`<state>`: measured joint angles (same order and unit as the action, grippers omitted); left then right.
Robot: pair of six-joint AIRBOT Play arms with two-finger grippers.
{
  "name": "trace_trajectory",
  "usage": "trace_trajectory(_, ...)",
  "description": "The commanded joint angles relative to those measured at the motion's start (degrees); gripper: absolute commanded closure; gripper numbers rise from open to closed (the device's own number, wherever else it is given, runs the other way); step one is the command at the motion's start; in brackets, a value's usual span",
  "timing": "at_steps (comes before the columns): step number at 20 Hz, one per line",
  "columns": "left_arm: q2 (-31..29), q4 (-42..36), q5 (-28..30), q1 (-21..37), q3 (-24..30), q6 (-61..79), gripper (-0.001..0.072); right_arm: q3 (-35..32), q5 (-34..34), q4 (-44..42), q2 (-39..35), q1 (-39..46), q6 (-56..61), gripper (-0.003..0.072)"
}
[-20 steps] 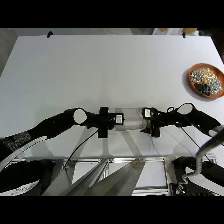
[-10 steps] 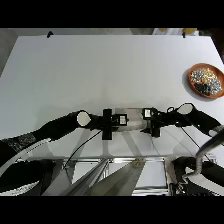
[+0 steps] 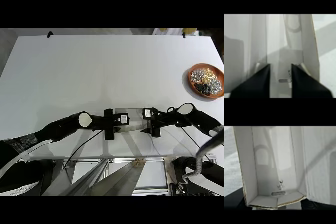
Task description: Fold the box and place the chain.
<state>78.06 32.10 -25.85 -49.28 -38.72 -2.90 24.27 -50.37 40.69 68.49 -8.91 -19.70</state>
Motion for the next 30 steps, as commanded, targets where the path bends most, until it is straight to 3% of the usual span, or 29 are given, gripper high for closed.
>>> trace_trajectory(1,-1.7,4.1,-1.7,1.0,0.0,-9.6,0.0573,0.0,0.0,0.0,0.0,0.0,-0.1,0.027)
trace_trajectory(3,-3.9,10.4,-4.0,2.6,0.0,-20.9,0.0592,0.0,0.0,0.0,0.0,0.0,-0.1,0.027)
trace_trajectory(4,-5.4,13.8,-5.6,3.4,0.0,-26.3,0.0708,0.0,0.0,0.0,0.0,0.0,-0.1,0.027)
trace_trajectory(10,-18.8,26.5,-13.9,8.9,0.0,-53.9,0.0704,0.0,0.0,0.0,0.0,0.0,-0.1,0.027)
trace_trajectory(12,-22.9,32.7,-17.2,11.3,0.0,-70.6,0.0704,0.0,0.0,0.0,0.0,0.0,-0.1,0.027)
trace_trajectory(14,-24.3,43.9,-21.9,14.1,0.1,-89.9,0.0704,0.0,0.0,0.0,0.0,0.0,-0.1,0.027)
trace_trajectory(16,-23.5,48.3,-24.2,16.4,1.3,-97.2,0.0702,0.0,0.0,0.0,0.0,0.0,-0.1,0.027)
trace_trajectory(21,-18.7,37.0,-20.9,17.0,5.9,-95.1,0.0699,0.0,0.0,0.0,0.0,0.0,-0.1,0.027)
trace_trajectory(30,-8.7,12.9,-16.2,14.6,6.1,-82.0,0.0701,0.0,0.0,0.0,0.0,0.0,-0.1,0.027)
